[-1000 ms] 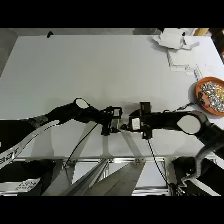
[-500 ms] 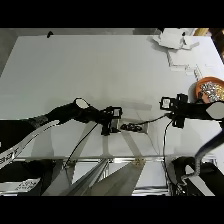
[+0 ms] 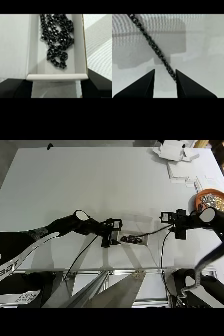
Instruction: Fold the box and place the chain.
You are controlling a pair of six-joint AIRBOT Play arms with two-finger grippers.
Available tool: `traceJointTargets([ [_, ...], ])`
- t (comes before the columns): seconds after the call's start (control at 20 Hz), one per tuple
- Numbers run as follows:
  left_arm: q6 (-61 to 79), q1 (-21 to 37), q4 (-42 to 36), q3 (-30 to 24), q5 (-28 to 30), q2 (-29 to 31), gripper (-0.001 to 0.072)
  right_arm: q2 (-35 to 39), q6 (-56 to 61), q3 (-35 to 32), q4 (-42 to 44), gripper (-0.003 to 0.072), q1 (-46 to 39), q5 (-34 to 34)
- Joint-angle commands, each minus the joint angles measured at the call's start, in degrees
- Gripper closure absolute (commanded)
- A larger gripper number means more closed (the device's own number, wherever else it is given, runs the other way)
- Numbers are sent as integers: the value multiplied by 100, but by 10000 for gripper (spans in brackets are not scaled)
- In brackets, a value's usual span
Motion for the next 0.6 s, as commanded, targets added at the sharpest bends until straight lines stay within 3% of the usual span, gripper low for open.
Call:
traceJointTargets([
  [0.0,2,2,0,0,2,2,436,-260,-610,-2,435,422,-22,-190],
  [0.35,2,2,0,0,2,2,436,-507,-796,-2,334,425,-22,-234],
  [0.4,2,2,0,0,0,2,436,-527,-796,-2,284,456,-22,-236],
  [0.5,2,2,2,0,0,2,436,-527,-789,0,278,661,-22,-232],
  [0.55,2,2,0,0,0,2,436,-525,-737,0,295,675,-22,-188],
])
